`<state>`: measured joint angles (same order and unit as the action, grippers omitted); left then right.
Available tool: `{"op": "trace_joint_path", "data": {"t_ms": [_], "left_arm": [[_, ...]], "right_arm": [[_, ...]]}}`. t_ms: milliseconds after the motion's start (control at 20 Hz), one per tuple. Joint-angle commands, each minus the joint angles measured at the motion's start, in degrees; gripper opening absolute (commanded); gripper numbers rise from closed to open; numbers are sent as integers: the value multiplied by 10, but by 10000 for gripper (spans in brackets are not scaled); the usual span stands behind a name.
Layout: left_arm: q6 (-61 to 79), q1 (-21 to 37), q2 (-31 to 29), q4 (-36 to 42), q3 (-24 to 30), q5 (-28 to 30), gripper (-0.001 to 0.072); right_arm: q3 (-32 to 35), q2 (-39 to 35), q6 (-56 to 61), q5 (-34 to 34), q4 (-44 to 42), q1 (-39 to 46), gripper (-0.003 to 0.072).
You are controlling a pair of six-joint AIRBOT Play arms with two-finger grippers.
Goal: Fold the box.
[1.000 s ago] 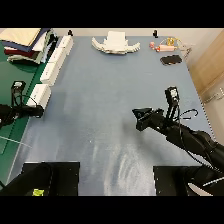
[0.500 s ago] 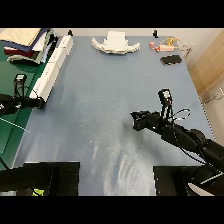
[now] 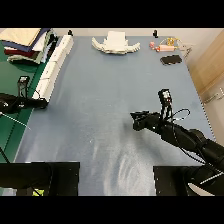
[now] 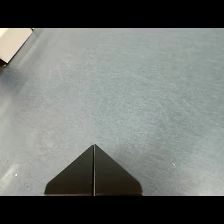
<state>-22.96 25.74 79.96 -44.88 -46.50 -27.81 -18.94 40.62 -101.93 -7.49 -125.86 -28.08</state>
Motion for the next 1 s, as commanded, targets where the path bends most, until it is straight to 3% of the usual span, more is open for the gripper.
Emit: {"op": "trace_joint_path", "data": {"t_ms": [0, 350, 400, 450, 650, 750, 950], "left_arm": [[0, 0, 8, 0, -1, -3, 414], [0, 0, 8, 0, -1, -2, 426], [0, 0, 8, 0, -1, -2, 621], [-5, 1, 8, 0, -1, -2, 700], [-7, 2, 3, -7, -1, -11, 700], [-20, 10, -20, -45, -1, -56, 700], [-134, 43, -106, -194, -2, -184, 700]], "right_arm": [[0, 0, 2, 0, -2, 0, 4], [0, 0, 6, 0, -2, 0, 4], [0, 0, 5, 0, -2, 0, 4], [0, 0, 5, 0, -2, 0, 4], [0, 0, 5, -1, -2, 0, 4], [0, 0, 5, -2, -2, 0, 4], [0, 1, 5, -11, -1, 0, 33]]}}
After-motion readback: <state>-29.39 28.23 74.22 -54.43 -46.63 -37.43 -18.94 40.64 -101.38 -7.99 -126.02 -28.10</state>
